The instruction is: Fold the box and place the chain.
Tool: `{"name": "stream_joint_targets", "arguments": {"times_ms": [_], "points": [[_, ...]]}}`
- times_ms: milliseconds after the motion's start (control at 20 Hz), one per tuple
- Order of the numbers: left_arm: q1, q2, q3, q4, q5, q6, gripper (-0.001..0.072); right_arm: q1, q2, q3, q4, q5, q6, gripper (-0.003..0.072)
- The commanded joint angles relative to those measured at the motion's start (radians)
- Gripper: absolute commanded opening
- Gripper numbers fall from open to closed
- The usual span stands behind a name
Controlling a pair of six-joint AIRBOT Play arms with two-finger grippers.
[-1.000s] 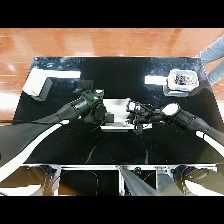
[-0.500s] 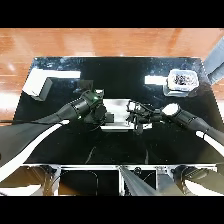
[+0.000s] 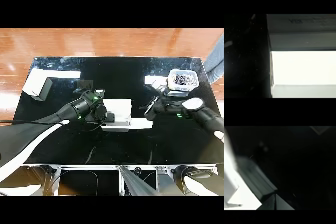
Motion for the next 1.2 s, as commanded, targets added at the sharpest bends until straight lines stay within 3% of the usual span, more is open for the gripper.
{"name": "stream_joint_targets", "arguments": {"times_ms": [0,150,250,300,600,750,1050,1100,1150], "points": [[0.0,0.0,0.001,0.001,0.0,-0.001,0.0019,-0.176,0.092,0.001,-0.008,0.228,0.428,0.0032],[0.0,0.0,0.001,0.009,0.001,0.0,0.0019,-0.379,0.114,-0.009,-0.249,0.42,0.921,0.0032],[0.0,0.0,0.001,0.008,0.001,-0.001,0.0019,-0.466,0.109,-0.05,-0.478,0.424,1.149,0.0032],[0.0,0.0,0.001,0.008,0.0,0.0,0.0019,-0.479,0.1,-0.076,-0.505,0.403,1.166,0.0032],[0.0,0.0,0.001,0.009,0.005,0.0,0.0019,-0.351,-0.105,-0.098,-0.219,0.286,0.985,0.0032],[0.002,0.0,0.001,0.009,0.004,0.0,0.0019,-0.267,-0.187,-0.098,-0.162,0.254,0.935,0.0032],[0.002,0.0,0.001,0.008,0.005,0.0,0.0019,-0.149,-0.217,-0.076,0.006,0.265,0.802,0.0033],[0.002,0.0,0.001,0.008,0.005,0.0,0.0019,-0.134,-0.217,-0.061,0.008,0.282,0.801,0.0092],[0.001,0.0,0.001,0.008,0.005,0.0,0.0019,-0.119,-0.217,-0.045,0.008,0.302,0.802,0.033]]}}
